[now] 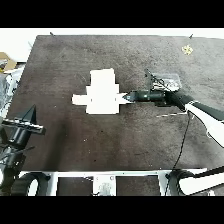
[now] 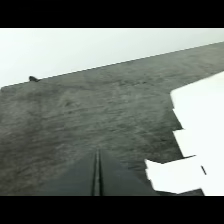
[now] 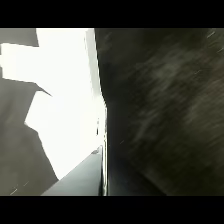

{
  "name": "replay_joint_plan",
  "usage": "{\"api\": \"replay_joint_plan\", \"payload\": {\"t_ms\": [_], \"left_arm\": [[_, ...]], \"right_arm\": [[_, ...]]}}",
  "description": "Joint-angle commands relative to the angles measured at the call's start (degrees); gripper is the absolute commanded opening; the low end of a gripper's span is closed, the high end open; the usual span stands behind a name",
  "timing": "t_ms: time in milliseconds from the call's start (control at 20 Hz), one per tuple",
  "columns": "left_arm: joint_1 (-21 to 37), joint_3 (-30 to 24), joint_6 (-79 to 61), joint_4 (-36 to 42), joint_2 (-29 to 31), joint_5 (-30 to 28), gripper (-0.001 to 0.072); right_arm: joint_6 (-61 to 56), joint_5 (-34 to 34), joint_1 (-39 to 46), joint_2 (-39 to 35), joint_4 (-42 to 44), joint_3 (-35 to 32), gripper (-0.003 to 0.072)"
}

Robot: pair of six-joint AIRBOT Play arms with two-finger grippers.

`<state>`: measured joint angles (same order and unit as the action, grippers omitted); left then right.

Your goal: Fold the box and place the chain.

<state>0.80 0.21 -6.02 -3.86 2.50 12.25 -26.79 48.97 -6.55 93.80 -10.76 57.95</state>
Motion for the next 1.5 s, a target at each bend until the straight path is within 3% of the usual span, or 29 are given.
{"api": "replay_joint_plan", "payload": {"t_ms": [0,100,200,300,500,750,1050,1150,1300,1450], "left_arm": [[0.0,1.1,4.7,2.9,0.0,2.8,0.0423],[0.0,4.0,9.7,2.9,-0.1,3.0,0.0411],[0.0,7.5,14.6,2.8,-3.9,4.5,0.0411],[0.0,11.8,16.7,2.7,-12.1,9.7,0.0411],[0.0,23.6,17.6,2.4,-34.5,17.9,0.0411],[0.0,46.9,22.6,-10.1,-65.4,33.4,0.0411],[0.0,85.3,40.0,-30.0,-99.2,58.9,0.041],[0.0,95.7,44.4,-33.3,-107.3,63.5,0.041],[-0.4,105.4,46.5,-33.9,-116.0,69.8,0.0412],[-2.1,109.4,46.2,-34.1,-121.5,73.0,0.0413]], "right_arm": [[0.0,-9.5,-2.1,0.8,-1.4,0.4,0.0],[0.0,-10.2,-2.1,0.8,-3.6,0.4,0.0001],[0.1,-10.2,-2.1,0.8,-5.4,0.4,0.0001],[1.2,-9.9,-2.1,0.8,-5.8,0.4,0.0],[2.8,-9.1,-2.1,0.8,-5.8,0.4,0.0001],[5.0,-8.6,-2.1,0.7,-5.8,0.4,0.0001],[6.7,-6.1,-1.5,0.7,-9.5,0.4,0.0001],[6.7,-5.4,-1.0,0.7,-10.1,0.4,0.0001],[7.7,-5.2,-0.6,0.7,-10.7,0.4,0.0001],[7.8,-5.3,-0.6,0.7,-11.0,0.4,0.0]]}}
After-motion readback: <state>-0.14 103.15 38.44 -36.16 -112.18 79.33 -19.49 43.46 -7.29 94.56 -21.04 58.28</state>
